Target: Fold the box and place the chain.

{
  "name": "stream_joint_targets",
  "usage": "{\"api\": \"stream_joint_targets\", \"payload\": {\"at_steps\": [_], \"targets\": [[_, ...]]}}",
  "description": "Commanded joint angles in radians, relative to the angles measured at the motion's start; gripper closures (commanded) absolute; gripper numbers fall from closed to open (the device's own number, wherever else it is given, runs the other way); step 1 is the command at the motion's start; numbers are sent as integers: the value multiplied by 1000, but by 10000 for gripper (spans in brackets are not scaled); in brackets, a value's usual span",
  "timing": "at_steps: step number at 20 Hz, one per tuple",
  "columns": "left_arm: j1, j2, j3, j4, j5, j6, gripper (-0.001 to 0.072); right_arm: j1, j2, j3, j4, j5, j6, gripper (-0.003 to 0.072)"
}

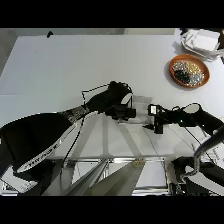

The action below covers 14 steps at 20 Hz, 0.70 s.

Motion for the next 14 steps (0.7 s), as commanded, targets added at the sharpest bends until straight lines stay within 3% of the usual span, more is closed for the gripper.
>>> {"api": "stream_joint_targets", "payload": {"at_steps": [1, 3, 4, 5, 12, 14], "targets": [[-8, -16, -1, 12, 3, -3, 461, 0, 1, 1, 0, 0, 0, 363], [-12, -22, -1, 22, -8, -4, 487, 0, 1, 1, 0, 0, 0, 363], [-12, -24, -1, 22, -8, -3, 621, 0, 1, 1, 0, 0, 0, 363], [-12, -25, -1, 21, -8, -3, 698, 0, 1, 1, 0, 0, 0, 363], [-15, -33, -1, 21, -8, -3, 694, 0, 1, 1, 0, 0, 0, 363], [-14, -33, -1, 21, -8, -3, 640, 0, 1, 1, 0, 0, 0, 363]]}}
